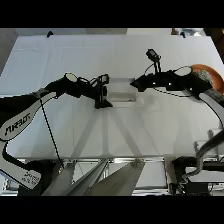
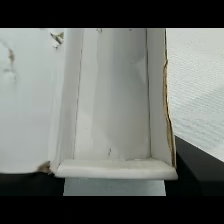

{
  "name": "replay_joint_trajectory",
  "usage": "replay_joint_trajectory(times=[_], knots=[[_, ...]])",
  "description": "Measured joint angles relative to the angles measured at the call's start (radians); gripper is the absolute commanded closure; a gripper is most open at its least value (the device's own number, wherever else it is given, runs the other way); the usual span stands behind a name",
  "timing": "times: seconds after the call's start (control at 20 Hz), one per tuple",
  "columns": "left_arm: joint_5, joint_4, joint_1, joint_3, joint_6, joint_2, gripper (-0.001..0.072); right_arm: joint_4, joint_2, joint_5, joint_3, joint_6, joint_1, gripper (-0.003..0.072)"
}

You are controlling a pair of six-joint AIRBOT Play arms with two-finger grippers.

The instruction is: Fold the box and place the chain.

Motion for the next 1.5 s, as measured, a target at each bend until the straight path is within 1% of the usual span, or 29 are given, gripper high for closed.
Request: replay_joint_trajectory(times=[0.25,0.4,0.5,0.7,0.9,1.0,1.15,1.25,1.3,1.35,1.4,1.45,1.5], knots=[[0.001,-0.002,0.0,0.0,-0.004,0.0,0.0451,0.039,-0.126,-0.051,0.001,0.018,0.0,0.068],[0.001,-0.001,0.0,0.0,0.001,0.0,0.0451,0.04,-0.156,-0.066,0.006,0.017,0.0,0.0679],[0.001,0.0,0.0,0.0,0.002,0.0,0.0451,0.038,-0.159,-0.042,0.018,0.016,0.0,0.0674],[0.001,0.001,0.0,0.0,0.002,0.0,0.0451,0.026,-0.112,0.027,0.033,0.013,-0.011,0.0674],[0.001,0.0,0.0,0.0,0.001,0.0,0.0451,-0.008,0.007,0.05,0.038,0.013,-0.04,0.0674],[0.0,0.0,0.0,0.0,0.001,0.0,0.0451,-0.105,0.082,0.063,0.038,0.013,-0.047,0.0675],[0.0,0.0,0.0,0.0,0.0,0.0,0.0451,-0.33,0.18,0.121,0.036,0.016,-0.042,0.0675],[0.0,0.0,0.0,0.0,0.0,0.0,0.0451,-0.48,0.232,0.141,0.016,-0.003,-0.025,0.0672],[0.0,0.0,0.0,0.0,0.0,0.0,0.0451,-0.53,0.254,0.141,-0.002,-0.031,-0.014,0.0664],[0.0,0.0,0.0,0.0,0.0,0.0,0.0451,-0.572,0.277,0.133,-0.027,-0.069,0.002,0.0598],[0.0,0.0,0.0,0.0,0.0,0.0,0.0451,-0.598,0.299,0.109,-0.056,-0.111,0.019,0.0488],[0.0,0.0,0.0,0.0,0.0,0.0,0.0451,-0.621,0.319,0.074,-0.09,-0.151,0.037,0.0403],[0.0,0.0,0.0,0.0,0.0,0.0,0.0451,-0.631,0.331,0.037,-0.118,-0.182,0.051,0.0403]])
